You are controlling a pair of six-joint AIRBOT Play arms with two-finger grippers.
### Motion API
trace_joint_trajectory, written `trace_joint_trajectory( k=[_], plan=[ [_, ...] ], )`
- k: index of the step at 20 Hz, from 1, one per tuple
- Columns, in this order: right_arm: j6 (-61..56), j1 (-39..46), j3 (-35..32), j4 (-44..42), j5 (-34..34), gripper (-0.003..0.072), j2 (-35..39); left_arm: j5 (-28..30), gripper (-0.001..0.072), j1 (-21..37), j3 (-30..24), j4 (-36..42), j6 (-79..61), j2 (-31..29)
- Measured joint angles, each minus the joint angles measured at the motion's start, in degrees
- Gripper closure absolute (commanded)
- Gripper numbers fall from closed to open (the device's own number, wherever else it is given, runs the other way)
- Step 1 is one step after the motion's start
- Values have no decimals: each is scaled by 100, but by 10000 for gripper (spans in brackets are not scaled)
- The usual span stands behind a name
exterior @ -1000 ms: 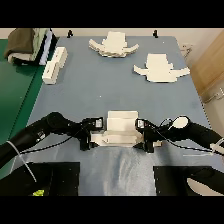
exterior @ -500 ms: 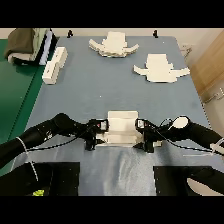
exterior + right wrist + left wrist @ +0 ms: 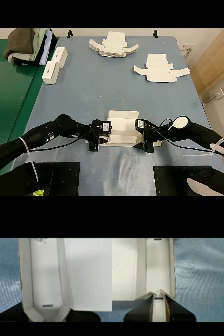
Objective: Fold the box.
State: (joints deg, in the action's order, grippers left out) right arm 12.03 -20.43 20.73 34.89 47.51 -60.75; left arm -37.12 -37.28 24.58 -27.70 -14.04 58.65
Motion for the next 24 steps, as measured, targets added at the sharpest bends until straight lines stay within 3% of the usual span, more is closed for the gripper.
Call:
trace_joint_trajectory(
  k=[2, 3, 4, 5, 13, 14, 17, 18, 24],
  plan=[
    [2, 0, 0, 2, 0, 136, 0, 33, 489, -13, 0, 179, -127, 92],
    [2, 0, 0, 2, 0, 136, 0, 46, 356, -17, 2, 280, -212, 127],
    [2, 0, 0, 4, 0, 136, 0, 55, 135, -24, 0, 365, -304, 151],
    [7, 0, 0, 7, 0, 136, 0, 61, 47, -24, 0, 446, -378, 175],
    [4, 0, 0, 7, 0, 136, 0, 48, 36, -24, 2, 616, -540, 221],
    [2, 0, 0, 7, 0, 136, 0, 46, 78, -24, 0, 621, -542, 221],
    [-4, 0, 0, 2, 0, 136, 0, 55, 554, -28, 2, 535, -382, 175],
    [-15, 0, 0, -11, 0, 136, 0, 50, 614, -28, 7, 378, -210, 125],
    [-7, 0, 0, -9, 0, 136, 0, -225, 614, -17, 83, -1565, 2046, -754]
  ],
)
